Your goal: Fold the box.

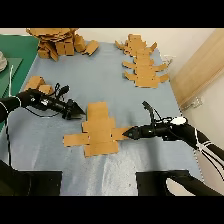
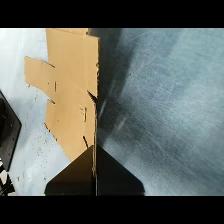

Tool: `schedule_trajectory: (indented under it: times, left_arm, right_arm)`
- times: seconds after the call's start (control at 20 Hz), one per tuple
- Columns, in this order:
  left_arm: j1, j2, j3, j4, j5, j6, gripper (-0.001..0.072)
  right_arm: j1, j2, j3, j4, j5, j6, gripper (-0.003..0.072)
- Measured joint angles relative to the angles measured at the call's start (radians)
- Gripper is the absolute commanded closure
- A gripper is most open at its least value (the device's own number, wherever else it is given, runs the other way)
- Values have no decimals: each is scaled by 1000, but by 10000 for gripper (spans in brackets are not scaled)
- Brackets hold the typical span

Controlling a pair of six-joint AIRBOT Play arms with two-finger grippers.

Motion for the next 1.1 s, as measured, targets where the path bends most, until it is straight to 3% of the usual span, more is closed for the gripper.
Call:
schedule_trajectory:
  times: [0.35,0.65,0.75,0.95,1.0,1.1]
  left_arm:
    - [-60,-19,31,25,61,7,306]
    - [-142,-56,106,-43,66,32,309]
    - [-160,-64,128,-60,52,54,596]
    - [-181,-85,146,-72,-4,124,605]
    - [-186,-92,148,-72,-12,140,695]
    - [-196,-103,150,-80,-23,187,695]
  right_arm:
    - [0,19,-8,0,-6,-5,684]
    - [0,21,-8,-2,-7,-6,684]
    - [0,21,-8,-5,-8,-5,684]
    - [0,21,-9,-9,-15,-6,684]
    - [0,21,-9,-10,-17,-6,684]
    - [0,21,-9,-11,-19,-5,683]
